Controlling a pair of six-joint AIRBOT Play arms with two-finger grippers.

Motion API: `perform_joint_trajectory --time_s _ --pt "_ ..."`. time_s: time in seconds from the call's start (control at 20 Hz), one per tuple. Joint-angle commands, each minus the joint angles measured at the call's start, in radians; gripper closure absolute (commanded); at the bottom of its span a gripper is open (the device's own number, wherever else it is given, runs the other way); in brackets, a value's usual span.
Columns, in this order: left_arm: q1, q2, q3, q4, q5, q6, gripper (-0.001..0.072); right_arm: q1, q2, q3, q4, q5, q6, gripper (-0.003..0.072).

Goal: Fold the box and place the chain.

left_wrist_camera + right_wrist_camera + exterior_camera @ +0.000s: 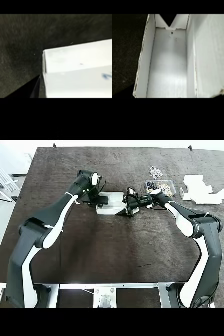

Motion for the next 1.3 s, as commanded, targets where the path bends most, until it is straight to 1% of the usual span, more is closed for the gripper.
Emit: perform_joint_trajectory --time_s 0.0,0.2,0.4,0.55,0.65,0.7,0.75,0.8,0.85,0.9,0.95,1.0,1.1,1.2,1.25 --pt "0.001 0.004 0.004 -0.004 -0.056 0.010 0.0368 0.000 0.001 0.000 0.001 0.001 0.002 0.0105" --pt "0.008 0.061 0.003 0.001 -0.100 0.052 0.0368 0.000 0.001 0.000 0.001 0.001 0.002 0.0105" --pt "0.043 0.140 0.002 -0.002 -0.184 0.106 0.0368 0.000 0.001 0.000 0.001 0.001 0.002 0.0105" --pt "0.089 0.198 -0.003 0.002 -0.188 0.269 0.0369 0.000 0.001 0.000 0.001 0.001 0.002 0.0105" --pt "0.131 0.204 -0.013 -0.014 -0.136 0.476 0.0369 0.000 0.001 0.000 0.001 0.001 0.002 0.0105" --pt "0.165 0.204 -0.035 -0.100 -0.071 0.617 0.0370 0.000 0.001 0.000 0.001 0.001 0.002 0.0105" --pt "0.209 0.204 -0.070 -0.258 -0.012 0.808 0.0369 0.000 0.001 0.000 0.001 0.001 0.002 0.0105" --pt "0.250 0.201 -0.105 -0.397 0.018 1.046 0.0369 0.000 0.001 0.000 0.001 0.001 0.002 0.0106" --pt "0.289 0.196 -0.137 -0.511 0.016 1.243 0.0369 0.000 0.001 0.000 0.001 0.001 0.002 0.0105" --pt "0.315 0.196 -0.174 -0.571 0.040 1.341 0.0368 0.000 0.001 0.000 0.001 0.001 0.002 0.0105" --pt "0.332 0.196 -0.214 -0.597 0.090 1.453 0.0244 0.000 0.001 0.000 0.001 0.001 0.002 0.0105" --pt "0.341 0.196 -0.251 -0.615 0.116 1.562 -0.0011 0.000 0.001 0.000 0.001 0.001 0.002 0.0105" --pt "0.341 0.196 -0.341 -0.636 0.187 1.765 -0.0011 0.000 0.001 0.000 0.001 0.001 0.002 0.0105" --pt "0.341 0.196 -0.429 -0.731 0.261 1.926 -0.0011 0.000 0.001 0.000 0.001 0.001 0.002 0.0105" --pt "0.341 0.196 -0.463 -0.754 0.289 1.998 -0.0011 0.000 0.001 0.000 0.001 0.001 0.002 0.0105"
